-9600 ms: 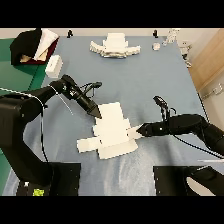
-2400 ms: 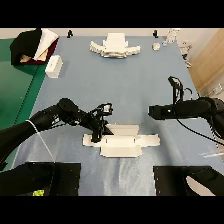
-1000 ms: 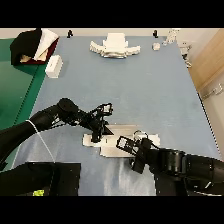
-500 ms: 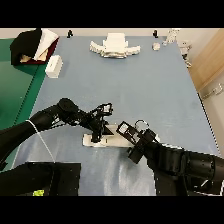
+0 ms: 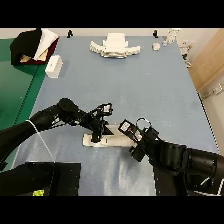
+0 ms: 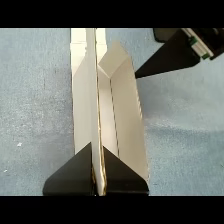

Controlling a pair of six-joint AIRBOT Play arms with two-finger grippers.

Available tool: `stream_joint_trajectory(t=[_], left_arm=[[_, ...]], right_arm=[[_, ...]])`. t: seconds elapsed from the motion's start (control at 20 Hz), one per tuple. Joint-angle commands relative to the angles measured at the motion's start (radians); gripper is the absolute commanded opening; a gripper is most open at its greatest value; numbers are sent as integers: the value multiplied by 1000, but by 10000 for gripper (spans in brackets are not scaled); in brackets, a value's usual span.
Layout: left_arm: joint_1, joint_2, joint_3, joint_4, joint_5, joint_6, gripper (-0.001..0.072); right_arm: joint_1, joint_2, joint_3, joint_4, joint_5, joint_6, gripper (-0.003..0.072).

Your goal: Fold the box.

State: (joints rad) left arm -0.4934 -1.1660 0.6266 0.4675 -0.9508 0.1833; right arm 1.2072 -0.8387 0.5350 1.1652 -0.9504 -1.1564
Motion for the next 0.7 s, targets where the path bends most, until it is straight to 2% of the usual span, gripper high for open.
stream_joint_trajectory(t=[0.0,0.2,0.3,0.45,0.55,0.65], left_arm=[[0,1,1,0,0,0,14],[0,1,1,0,0,0,14],[0,1,1,0,0,0,14],[0,1,1,0,0,0,14],[1,1,1,0,0,0,13],[0,1,1,0,0,0,14]], right_arm=[[-120,24,-16,120,85,-301,720],[-345,62,-70,428,212,-808,720],[-477,63,-99,680,246,-1131,720],[-637,61,-143,1066,205,-1631,720],[-688,55,-163,1163,179,-1785,720],[-704,32,-167,1163,150,-1796,720]])
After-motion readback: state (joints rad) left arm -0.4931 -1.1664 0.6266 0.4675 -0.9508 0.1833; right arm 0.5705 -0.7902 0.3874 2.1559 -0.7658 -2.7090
